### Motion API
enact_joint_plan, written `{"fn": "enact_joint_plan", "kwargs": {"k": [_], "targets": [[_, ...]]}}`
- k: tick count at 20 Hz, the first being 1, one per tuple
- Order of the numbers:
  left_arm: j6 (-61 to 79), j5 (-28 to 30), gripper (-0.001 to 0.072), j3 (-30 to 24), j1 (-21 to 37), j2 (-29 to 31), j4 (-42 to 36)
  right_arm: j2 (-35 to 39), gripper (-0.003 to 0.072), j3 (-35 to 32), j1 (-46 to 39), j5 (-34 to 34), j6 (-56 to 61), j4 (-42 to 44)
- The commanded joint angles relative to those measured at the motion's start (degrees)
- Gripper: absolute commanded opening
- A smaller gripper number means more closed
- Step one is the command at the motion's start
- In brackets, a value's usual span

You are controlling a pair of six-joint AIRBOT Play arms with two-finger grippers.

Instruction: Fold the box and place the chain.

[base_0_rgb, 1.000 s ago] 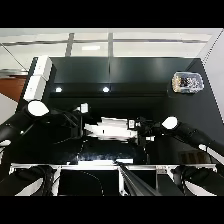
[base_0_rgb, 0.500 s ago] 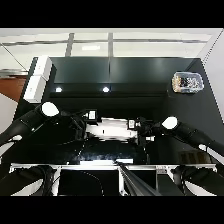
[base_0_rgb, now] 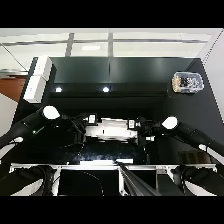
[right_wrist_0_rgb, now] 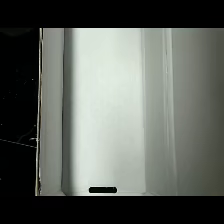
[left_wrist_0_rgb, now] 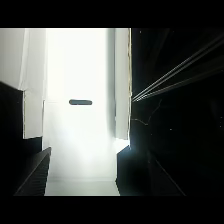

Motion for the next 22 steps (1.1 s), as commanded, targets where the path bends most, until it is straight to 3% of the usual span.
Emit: {"fn": "enact_joint_plan", "kwargs": {"k": [1,4,13,22], "targets": [[0.07,2.56,0.071,-0.57,-0.02,-0.07,-2.25,-0.02,0.053,0.0,0.04,-0.02,0.04,0.02],[0.07,6.8,0.071,-0.72,0.0,-1.55,-1.38,-0.02,0.053,0.0,0.04,0.0,0.07,0.04],[0.11,7.85,0.071,-0.74,-4.52,-3.13,-1.99,-0.02,0.053,0.0,0.04,-0.02,0.09,0.04],[0.11,11.19,0.071,-0.74,-4.66,-4.04,-2.23,-0.02,0.053,0.0,0.04,-0.02,0.11,0.04]]}}
